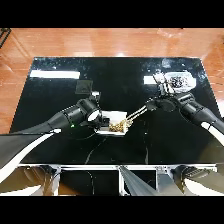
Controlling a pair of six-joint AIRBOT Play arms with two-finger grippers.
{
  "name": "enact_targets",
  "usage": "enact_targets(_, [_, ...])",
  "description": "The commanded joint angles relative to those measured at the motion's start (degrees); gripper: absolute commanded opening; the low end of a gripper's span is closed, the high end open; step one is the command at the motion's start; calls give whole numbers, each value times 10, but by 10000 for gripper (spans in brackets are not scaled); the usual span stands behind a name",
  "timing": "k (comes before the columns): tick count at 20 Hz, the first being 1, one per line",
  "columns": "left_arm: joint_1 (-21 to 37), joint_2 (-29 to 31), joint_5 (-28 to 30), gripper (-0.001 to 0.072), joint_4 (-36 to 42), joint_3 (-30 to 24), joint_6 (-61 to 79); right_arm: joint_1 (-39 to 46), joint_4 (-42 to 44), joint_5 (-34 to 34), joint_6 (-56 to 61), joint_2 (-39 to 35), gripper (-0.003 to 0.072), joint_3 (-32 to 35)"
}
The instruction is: Fold the box and place the chain.
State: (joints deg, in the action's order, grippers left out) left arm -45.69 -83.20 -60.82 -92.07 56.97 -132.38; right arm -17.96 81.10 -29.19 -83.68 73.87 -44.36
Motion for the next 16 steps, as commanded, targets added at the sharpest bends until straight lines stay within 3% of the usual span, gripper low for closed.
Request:
enact_targets(1, [0,0,2,28,0,0,0,-3,-24,10,16,17,347,-4])
enact_targets(14, [0,0,3,28,0,0,0,-4,-37,10,16,54,346,-14])
enact_targets(16, [0,0,3,28,0,0,0,-3,-37,17,16,54,230,-14])
